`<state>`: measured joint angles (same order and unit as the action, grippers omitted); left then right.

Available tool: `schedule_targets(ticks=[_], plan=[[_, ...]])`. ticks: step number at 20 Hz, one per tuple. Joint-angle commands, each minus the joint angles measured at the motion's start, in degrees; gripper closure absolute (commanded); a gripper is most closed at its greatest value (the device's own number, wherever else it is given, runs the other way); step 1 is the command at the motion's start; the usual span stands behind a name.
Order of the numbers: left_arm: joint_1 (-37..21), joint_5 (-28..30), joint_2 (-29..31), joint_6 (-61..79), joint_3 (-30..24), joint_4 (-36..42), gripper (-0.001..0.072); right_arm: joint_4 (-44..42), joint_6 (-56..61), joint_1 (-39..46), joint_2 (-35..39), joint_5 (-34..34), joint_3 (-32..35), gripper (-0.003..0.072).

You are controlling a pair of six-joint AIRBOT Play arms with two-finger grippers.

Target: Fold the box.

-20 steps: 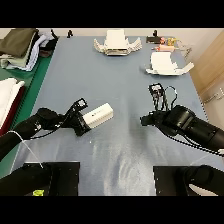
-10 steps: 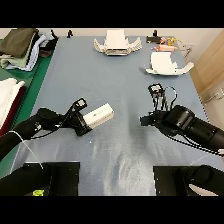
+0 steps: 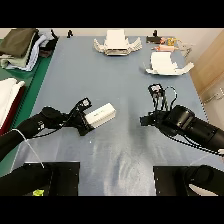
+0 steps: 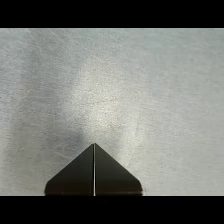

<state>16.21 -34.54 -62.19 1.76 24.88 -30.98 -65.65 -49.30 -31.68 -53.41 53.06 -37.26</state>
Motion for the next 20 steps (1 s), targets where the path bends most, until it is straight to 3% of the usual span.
schedule_targets(ticks=[1,9,13,17,20], plan=[[0.7,1.2,0.0,-0.1,0.2,0.1,0.0287,-0.4,0.0,0.0,0.0,-0.1,0.0,0.0683],[0.7,2.4,0.1,-0.5,0.3,0.1,0.0287,-0.3,0.0,0.0,0.0,0.0,0.0,0.0683],[-0.5,16.3,0.0,-10.6,2.0,-0.8,0.0287,-0.3,0.0,0.0,0.0,0.0,0.0,0.0683],[-7.3,18.1,-1.8,-17.3,8.0,-5.5,0.0287,-0.3,0.0,0.0,0.0,0.0,0.0,0.0683],[-14.0,17.5,-9.5,-24.0,16.7,-12.2,0.0287,-0.3,0.0,0.0,0.0,0.0,0.0,0.0683]])
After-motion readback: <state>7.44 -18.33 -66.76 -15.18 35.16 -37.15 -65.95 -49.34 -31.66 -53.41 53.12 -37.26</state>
